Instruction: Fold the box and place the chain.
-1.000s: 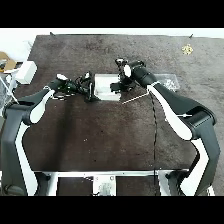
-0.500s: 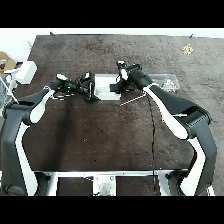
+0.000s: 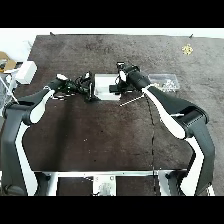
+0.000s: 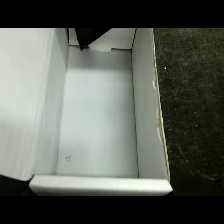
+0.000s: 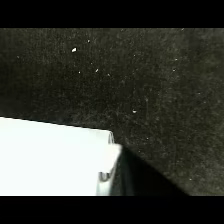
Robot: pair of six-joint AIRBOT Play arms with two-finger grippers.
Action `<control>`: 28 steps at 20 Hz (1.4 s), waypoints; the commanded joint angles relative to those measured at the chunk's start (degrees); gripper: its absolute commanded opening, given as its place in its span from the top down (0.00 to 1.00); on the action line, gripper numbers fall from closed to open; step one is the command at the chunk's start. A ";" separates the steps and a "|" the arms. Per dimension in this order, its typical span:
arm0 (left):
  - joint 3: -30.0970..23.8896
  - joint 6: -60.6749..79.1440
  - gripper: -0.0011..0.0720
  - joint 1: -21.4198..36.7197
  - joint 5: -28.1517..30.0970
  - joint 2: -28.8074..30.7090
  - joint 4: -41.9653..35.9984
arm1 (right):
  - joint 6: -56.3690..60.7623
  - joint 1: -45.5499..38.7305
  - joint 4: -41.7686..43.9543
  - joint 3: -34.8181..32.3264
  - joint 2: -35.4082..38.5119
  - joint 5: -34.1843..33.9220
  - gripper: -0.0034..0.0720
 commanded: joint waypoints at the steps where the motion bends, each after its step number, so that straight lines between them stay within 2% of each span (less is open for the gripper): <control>1: -0.02 0.02 0.51 0.04 0.00 -0.02 0.02 | 0.87 0.28 -1.20 -0.02 -0.52 0.04 0.72; 3: -0.02 0.02 0.51 0.07 0.00 -0.02 0.02 | 1.79 0.28 -2.01 -0.02 -0.52 0.52 0.72; 4: -0.02 0.02 0.51 0.04 0.00 -0.02 0.02 | 1.77 0.28 -2.16 -0.02 -0.52 0.57 0.82; 5: -0.02 0.02 0.51 0.04 0.02 -0.02 0.02 | 1.99 0.33 -2.21 -0.02 -0.52 0.50 0.84; 10: -0.02 0.02 0.51 0.04 0.00 -0.02 0.02 | 2.67 0.37 -2.84 -0.02 -0.52 0.55 0.85; 11: -0.02 0.02 0.51 0.07 0.00 -0.02 0.02 | 2.84 0.37 -2.82 -0.02 -0.52 0.55 0.81; 12: -0.02 0.02 0.51 0.04 0.00 -0.02 0.02 | 2.75 0.37 -2.82 -0.02 -0.50 0.55 0.52; 13: -0.02 0.02 0.51 0.04 0.00 -0.02 0.02 | 2.27 0.37 -2.80 -0.02 -0.46 0.50 0.36; 23: -0.02 0.02 0.51 0.04 0.00 -0.02 0.02 | -2.58 0.35 -2.34 0.02 5.31 2.78 0.36; 25: -0.02 0.02 0.51 0.04 0.02 -0.02 0.02 | -6.45 0.17 -2.36 0.02 7.30 4.15 0.36; 28: -0.02 0.02 0.51 0.07 0.02 -0.02 0.02 | -15.28 -1.25 -2.40 0.04 12.22 2.62 0.37</control>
